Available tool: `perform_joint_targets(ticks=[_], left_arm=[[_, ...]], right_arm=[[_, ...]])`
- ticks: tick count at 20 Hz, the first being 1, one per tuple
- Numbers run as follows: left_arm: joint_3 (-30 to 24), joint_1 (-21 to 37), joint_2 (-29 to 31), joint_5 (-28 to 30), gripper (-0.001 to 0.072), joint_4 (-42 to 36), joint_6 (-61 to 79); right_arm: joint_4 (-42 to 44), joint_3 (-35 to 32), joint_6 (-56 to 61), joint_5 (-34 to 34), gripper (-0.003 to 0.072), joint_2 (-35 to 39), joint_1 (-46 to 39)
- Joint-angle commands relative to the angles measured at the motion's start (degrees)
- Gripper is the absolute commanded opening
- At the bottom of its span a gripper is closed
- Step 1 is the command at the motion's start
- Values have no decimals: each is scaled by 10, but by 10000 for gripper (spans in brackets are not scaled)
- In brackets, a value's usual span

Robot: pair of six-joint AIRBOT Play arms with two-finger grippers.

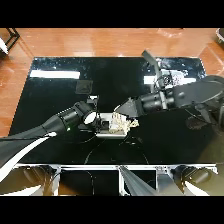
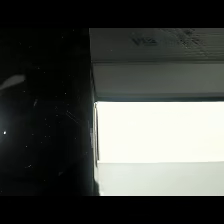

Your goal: Fold the box and place the chain.

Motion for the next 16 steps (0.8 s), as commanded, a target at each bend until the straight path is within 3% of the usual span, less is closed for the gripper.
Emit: perform_joint_targets(ticks=[1, 3, 4, 5, 6, 10, 12, 14, 16], left_arm=[[1, 0, 0, 1, 21, 0, 0], [1, 0, 0, 1, 21, 0, 0], [1, 0, 0, 1, 21, 0, 0], [1, 0, 0, 1, 21, 0, 0], [1, 0, 0, 1, 21, 0, 0], [1, 0, 0, -1, 21, 0, 0], [1, 0, 0, -1, 21, 0, 0], [1, 0, 0, -2, 21, 0, 0], [1, 0, 0, -13, 21, 0, 0]], right_arm=[[-45, -34, 0, 10, 12, -22, 3], [-73, -49, 0, 7, 22, -32, 12], [-78, -57, 2, 17, 139, -35, 16], [-82, -62, 5, 24, 504, -38, 16], [-84, -62, 3, 28, 683, -39, 11], [-99, -61, -61, -39, 684, -3, -92], [-166, -73, -120, -71, 684, 23, -167], [-241, -118, -201, -70, 684, 26, -209], [-228, -171, -339, -47, 686, 11, -198]])
